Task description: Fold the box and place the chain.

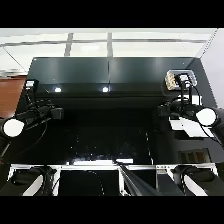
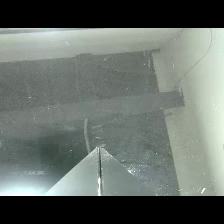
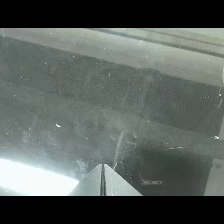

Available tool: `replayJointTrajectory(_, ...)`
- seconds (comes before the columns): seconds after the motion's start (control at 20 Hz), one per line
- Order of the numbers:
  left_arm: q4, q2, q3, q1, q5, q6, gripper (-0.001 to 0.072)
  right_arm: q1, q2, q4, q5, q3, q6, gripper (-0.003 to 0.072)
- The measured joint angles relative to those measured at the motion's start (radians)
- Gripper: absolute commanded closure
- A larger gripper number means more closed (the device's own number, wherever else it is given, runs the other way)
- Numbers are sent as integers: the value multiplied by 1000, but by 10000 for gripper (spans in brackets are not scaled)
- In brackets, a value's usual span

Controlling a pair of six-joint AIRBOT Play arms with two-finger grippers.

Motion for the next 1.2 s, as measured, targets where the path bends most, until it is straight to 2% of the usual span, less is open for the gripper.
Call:
replayJointTrajectory(0.5, 0, 0, 0, 0, 0, 0, 685, 0, 0, 2, -4, 0, 0, 667)
replayJointTrajectory(0.65, 0, 0, 0, 0, 0, 0, 685, 10, -3, 84, -135, 0, 1, 657)
replayJointTrajectory(0.7, 0, 0, 0, 0, 0, 0, 686, 13, -6, 135, -212, 0, 1, 388)
replayJointTrajectory(0.75, 0, 0, 0, 0, 0, 0, 686, 13, -9, 172, -297, 0, 0, -22)
replayJointTrajectory(0.85, 0, 0, 0, 0, 0, 0, 686, -10, -21, 196, -477, 2, -18, -27)
replayJointTrajectory(0.95, 0, 0, 0, 0, 0, 0, 686, -102, -52, 195, -582, 23, -56, -26)
replayJointTrajectory(1.05, 0, 0, 0, 0, 0, 0, 685, -283, -111, 191, -577, 69, -85, -26)
replayJointTrajectory(1.15, 0, 0, 0, 0, 0, 0, 686, -515, -190, 188, -472, 153, -91, -25)
replayJointTrajectory(1.2, 0, 0, 0, 0, 0, 0, 686, -636, -238, 185, -381, 213, -92, -25)
